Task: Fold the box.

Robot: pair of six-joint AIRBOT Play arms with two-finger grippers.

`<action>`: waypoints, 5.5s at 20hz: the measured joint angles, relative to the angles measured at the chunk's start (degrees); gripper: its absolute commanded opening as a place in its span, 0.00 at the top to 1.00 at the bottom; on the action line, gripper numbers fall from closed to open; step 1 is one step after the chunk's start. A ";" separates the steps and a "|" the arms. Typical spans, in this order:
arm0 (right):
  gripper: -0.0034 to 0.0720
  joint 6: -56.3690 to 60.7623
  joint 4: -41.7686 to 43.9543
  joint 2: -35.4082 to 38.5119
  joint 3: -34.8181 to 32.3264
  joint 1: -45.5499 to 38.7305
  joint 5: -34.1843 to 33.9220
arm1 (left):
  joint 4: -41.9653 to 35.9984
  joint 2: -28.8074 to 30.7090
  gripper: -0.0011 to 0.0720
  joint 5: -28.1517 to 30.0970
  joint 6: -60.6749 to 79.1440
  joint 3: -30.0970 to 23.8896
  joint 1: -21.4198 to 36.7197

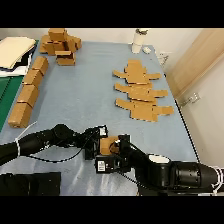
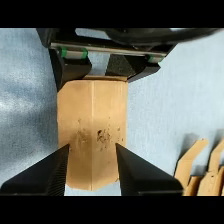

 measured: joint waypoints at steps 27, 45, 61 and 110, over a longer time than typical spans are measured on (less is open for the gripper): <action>0.48 0.98 -1.79 -1.46 0.00 0.35 -0.46 | 0.00 0.00 0.33 0.00 -0.02 0.00 0.00; 0.40 1.86 -1.81 -1.44 0.92 2.14 0.00 | 0.00 0.00 0.33 0.00 -0.02 0.00 0.00; 0.09 2.89 -0.87 -2.16 0.92 1.86 1.68 | 0.02 0.00 0.33 0.00 0.00 0.00 0.00; 0.01 4.31 14.58 -3.37 7.15 0.09 -12.68 | 0.00 0.00 0.33 0.00 0.00 0.00 0.00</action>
